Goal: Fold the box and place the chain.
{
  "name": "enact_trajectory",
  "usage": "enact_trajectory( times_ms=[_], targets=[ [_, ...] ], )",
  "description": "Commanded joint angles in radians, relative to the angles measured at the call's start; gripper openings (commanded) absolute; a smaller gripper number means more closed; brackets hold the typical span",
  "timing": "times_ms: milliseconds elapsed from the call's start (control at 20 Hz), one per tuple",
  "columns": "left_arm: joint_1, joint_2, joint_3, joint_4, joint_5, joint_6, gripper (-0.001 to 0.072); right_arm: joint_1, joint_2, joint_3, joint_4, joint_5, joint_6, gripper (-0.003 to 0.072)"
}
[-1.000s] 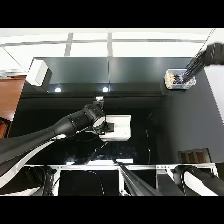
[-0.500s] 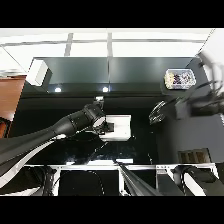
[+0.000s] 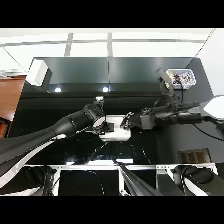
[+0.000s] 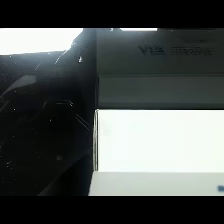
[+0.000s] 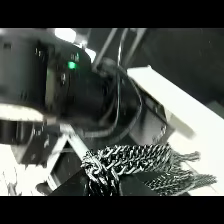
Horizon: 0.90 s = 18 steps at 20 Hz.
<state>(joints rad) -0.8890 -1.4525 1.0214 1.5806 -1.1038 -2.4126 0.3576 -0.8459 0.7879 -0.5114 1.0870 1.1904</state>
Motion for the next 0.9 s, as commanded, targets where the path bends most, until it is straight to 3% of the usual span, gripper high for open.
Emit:
enact_trajectory(
  times_ms=[0,300,450,500,550,600,850],
  targets=[
    [0.001,0.0,0.001,0.0,0.0,0.0,0.0025,0.064,-0.067,-0.005,0.001,-0.116,0.007,0.0012],
    [0.001,0.0,0.001,0.0,0.0,0.0,0.0025,0.087,-0.159,-0.005,-0.191,-0.135,0.034,0.0014],
    [0.001,0.0,0.001,0.0,0.001,0.0,0.0025,0.156,-0.191,-0.005,-0.257,-0.214,0.082,0.0021],
    [0.001,0.0,0.001,0.0,0.0,0.0,0.0025,0.168,-0.202,-0.005,-0.311,-0.245,0.128,0.0044],
    [0.001,0.0,0.001,0.0,-0.002,0.0,0.0025,0.168,-0.208,-0.005,-0.354,-0.259,0.181,0.0187],
    [0.0,0.0,0.001,-0.001,-0.003,0.0,0.0025,0.168,-0.209,-0.005,-0.361,-0.254,0.188,0.0277],
    [0.001,0.0,0.001,-0.001,-0.001,0.0,0.0025,0.096,-0.159,-0.004,-0.461,-0.068,0.184,0.0276]
  ],
)
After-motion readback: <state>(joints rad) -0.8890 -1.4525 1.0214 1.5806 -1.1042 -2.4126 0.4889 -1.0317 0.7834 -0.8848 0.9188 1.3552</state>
